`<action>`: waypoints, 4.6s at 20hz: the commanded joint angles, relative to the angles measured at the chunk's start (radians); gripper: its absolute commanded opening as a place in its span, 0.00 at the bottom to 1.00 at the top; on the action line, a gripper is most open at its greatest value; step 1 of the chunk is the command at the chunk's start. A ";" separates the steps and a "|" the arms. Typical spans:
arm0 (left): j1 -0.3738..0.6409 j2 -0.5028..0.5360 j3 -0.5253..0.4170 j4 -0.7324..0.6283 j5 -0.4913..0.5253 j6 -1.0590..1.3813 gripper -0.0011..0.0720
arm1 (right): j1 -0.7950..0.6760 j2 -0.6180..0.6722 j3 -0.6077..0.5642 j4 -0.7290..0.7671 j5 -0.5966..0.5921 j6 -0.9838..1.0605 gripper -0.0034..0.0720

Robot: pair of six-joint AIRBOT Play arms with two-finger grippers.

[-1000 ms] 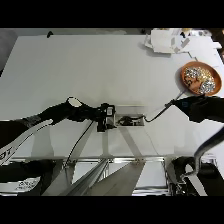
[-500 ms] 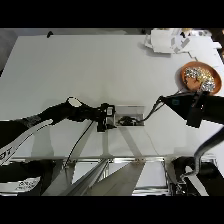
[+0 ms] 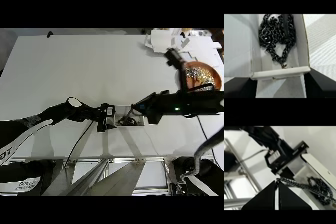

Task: Fold the box and place the chain.

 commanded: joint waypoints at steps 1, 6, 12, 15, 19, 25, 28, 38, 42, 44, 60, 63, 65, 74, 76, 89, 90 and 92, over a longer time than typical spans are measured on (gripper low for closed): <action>0.000 0.001 0.000 0.000 0.000 0.000 0.16 | 0.063 -0.090 0.000 -0.132 -0.012 0.008 0.07; 0.000 0.001 0.000 0.000 0.000 0.000 0.16 | 0.063 -0.146 -0.025 -0.161 -0.039 0.007 0.07; 0.000 0.001 0.000 0.000 0.000 0.000 0.16 | 0.090 -0.261 -0.097 -0.154 -0.084 0.003 0.07; 0.000 0.001 0.000 0.000 0.000 0.000 0.16 | 0.126 -0.298 -0.097 -0.154 -0.112 0.003 0.15; 0.000 0.001 0.000 0.000 0.000 0.000 0.16 | 0.129 -0.285 -0.080 -0.158 -0.079 0.007 0.31; 0.000 0.001 0.000 0.000 0.000 0.000 0.16 | -0.035 -0.167 0.061 -0.402 0.097 0.055 0.30; 0.000 0.001 0.000 0.000 0.000 0.000 0.16 | -0.190 -0.133 0.070 -0.557 0.065 0.060 0.28; 0.000 0.001 0.000 0.000 0.000 0.000 0.16 | -0.435 -0.463 0.068 -0.587 -0.031 0.179 0.53; 0.000 0.001 0.000 0.000 0.000 0.000 0.16 | -0.435 -0.571 0.068 -0.587 -0.050 0.217 0.53; 0.000 0.001 0.000 0.000 0.000 0.000 0.16 | -0.435 -0.610 0.068 -0.585 -0.056 0.217 0.53; 0.000 0.001 0.000 0.000 0.000 0.000 0.16 | -0.435 -0.679 0.066 -0.584 -0.048 0.238 0.08; 0.000 0.001 0.000 0.000 0.000 0.000 0.16 | -0.435 -0.647 0.066 -0.586 0.003 0.230 0.07; 0.000 0.001 0.000 0.000 0.000 0.000 0.16 | -0.435 -0.581 0.066 -0.607 0.034 0.213 0.07; 0.000 0.001 0.000 0.000 0.000 0.000 0.16 | -0.413 -0.139 0.064 -0.433 0.167 0.182 0.07; 0.000 0.001 0.000 0.000 0.000 0.000 0.16 | -0.369 -0.046 0.060 -0.399 0.186 0.181 0.07; 0.000 0.001 0.000 0.000 0.000 0.000 0.16 | 0.027 0.143 0.006 -0.249 -0.023 0.179 0.07; 0.000 0.001 0.000 0.000 0.000 0.000 0.16 | 0.050 0.143 0.005 -0.249 -0.046 0.179 0.07; 0.000 0.001 0.000 0.000 0.000 0.000 0.16 | 0.086 0.143 -0.003 -0.244 -0.099 0.179 0.07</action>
